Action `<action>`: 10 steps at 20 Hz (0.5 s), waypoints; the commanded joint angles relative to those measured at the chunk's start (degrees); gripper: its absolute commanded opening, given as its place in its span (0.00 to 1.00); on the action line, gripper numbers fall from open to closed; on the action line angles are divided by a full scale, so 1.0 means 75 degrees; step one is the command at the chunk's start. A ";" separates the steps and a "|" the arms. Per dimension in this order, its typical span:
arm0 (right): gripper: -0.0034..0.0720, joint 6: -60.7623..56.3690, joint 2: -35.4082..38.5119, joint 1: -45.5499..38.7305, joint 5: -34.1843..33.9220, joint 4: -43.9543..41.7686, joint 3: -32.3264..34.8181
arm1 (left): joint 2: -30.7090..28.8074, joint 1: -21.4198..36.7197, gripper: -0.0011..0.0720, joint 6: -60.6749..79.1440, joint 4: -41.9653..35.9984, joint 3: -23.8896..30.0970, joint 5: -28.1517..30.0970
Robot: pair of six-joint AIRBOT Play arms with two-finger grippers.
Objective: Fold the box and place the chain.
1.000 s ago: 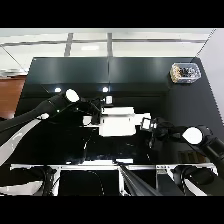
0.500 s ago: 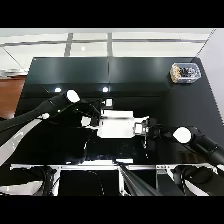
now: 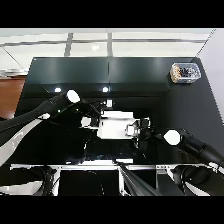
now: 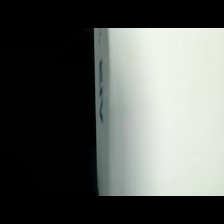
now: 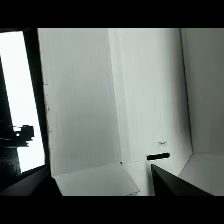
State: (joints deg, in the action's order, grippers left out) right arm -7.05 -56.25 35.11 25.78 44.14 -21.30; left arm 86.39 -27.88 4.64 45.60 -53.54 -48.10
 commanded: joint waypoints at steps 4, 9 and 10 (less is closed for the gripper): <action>0.95 0.0032 -0.0073 0.0044 0.0146 0.0216 -0.0694 | 0.0006 -0.0012 0.05 0.0000 -0.0003 0.0000 0.0006; 0.95 0.0032 -0.0076 -0.0898 0.0822 0.0210 -0.1055 | 0.0006 -0.0012 0.05 -0.0006 -0.0003 0.0000 0.0000; 0.95 0.0038 -0.0076 -0.1058 0.0807 0.0026 -0.1055 | 0.0006 -0.0012 0.05 -0.0023 -0.0006 0.0000 -0.0003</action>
